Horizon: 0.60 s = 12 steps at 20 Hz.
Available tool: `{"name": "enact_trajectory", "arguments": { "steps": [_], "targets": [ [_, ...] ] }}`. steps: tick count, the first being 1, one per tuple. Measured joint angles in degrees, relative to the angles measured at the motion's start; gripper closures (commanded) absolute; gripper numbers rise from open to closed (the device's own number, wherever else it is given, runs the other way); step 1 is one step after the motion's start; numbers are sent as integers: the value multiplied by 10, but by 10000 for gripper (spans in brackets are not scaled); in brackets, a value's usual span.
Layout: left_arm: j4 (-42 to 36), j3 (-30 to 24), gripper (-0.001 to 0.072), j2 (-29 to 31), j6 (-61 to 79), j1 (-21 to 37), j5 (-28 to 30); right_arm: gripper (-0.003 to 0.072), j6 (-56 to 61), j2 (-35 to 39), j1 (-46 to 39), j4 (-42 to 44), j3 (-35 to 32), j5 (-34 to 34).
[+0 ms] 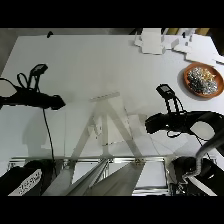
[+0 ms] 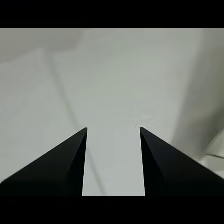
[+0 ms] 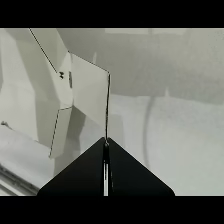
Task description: Fold the box and place the chain.
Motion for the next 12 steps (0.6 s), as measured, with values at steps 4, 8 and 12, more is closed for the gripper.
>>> {"name": "enact_trajectory", "arguments": {
  "steps": [4, 8, 12],
  "targets": [
    [-132, 0, 306, -57, 174, -40, 12, 672, 0, 0, 0, 1, 0, 1],
    [-242, 0, 242, -123, 333, -84, 16, 672, 0, 0, 0, 2, 0, 3],
    [-337, 0, 174, -200, 452, -103, 19, 672, 0, 0, 0, 2, 0, 3]
  ]
}}
